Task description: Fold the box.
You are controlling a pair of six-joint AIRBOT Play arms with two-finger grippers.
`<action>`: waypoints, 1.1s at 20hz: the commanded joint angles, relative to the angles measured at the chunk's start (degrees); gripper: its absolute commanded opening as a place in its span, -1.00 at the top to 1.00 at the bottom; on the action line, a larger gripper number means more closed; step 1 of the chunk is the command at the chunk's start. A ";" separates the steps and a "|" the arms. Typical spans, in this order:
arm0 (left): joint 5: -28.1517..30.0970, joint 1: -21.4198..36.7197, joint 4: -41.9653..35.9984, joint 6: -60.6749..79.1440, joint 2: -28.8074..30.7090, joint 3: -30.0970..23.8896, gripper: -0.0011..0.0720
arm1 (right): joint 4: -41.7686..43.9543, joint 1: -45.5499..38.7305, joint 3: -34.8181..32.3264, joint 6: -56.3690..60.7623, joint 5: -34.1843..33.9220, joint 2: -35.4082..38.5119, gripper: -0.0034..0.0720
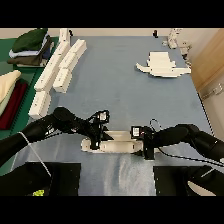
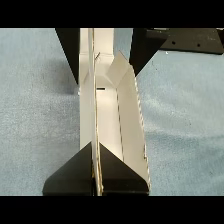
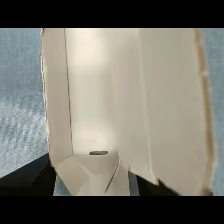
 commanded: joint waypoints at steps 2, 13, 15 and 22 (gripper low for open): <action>0.02 -0.02 0.00 0.00 0.04 0.00 0.93 | 0.81 -0.02 -0.20 -1.36 1.46 -2.58 -1.00; 0.02 -0.02 0.00 0.00 0.04 0.00 0.93 | 1.11 0.11 -0.63 -1.40 2.34 -3.39 -0.98; 0.02 -0.02 0.00 0.00 0.04 0.00 0.93 | 1.66 0.11 -1.31 -1.42 2.84 -3.39 -0.98; 0.00 -0.02 0.00 0.00 0.04 0.00 0.93 | 1.46 2.23 -1.36 -2.01 4.42 -3.39 -0.76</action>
